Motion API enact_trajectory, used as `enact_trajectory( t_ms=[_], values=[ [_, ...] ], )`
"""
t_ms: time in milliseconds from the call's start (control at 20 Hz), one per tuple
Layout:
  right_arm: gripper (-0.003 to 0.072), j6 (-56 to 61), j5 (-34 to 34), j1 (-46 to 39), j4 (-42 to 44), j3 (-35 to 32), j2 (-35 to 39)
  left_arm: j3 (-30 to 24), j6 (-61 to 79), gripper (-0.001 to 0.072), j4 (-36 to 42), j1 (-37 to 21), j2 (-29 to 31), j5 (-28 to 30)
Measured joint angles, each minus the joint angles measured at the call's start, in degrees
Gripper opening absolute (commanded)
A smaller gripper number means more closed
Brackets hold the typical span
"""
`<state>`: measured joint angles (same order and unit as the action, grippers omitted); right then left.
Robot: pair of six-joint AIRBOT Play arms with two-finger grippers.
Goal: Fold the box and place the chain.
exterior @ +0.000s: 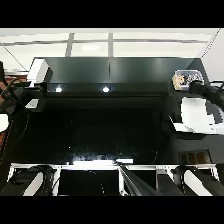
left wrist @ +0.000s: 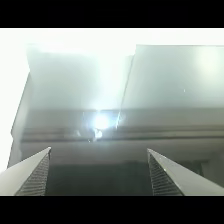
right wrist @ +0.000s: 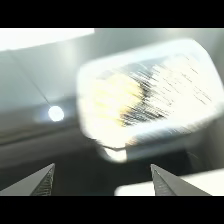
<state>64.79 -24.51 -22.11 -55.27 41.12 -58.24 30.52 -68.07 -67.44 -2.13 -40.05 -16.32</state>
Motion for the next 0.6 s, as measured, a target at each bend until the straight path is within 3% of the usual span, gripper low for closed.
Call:
enact_trajectory(
  t_ms=[450, 600],
  values=[
    [0.072, 9.68, -27.26, -29.55, -21.2, 21.86, -16.94, 0.0, 0.15, 0.0708, 0.98, -0.02, -1.09, -15.47],
    [0.072, 2.95, -37.53, -33.97, -19.98, 27.65, -23.26, 0.0, 0.15, 0.0708, 1.27, 0.0, -1.11, -19.04]
  ],
)
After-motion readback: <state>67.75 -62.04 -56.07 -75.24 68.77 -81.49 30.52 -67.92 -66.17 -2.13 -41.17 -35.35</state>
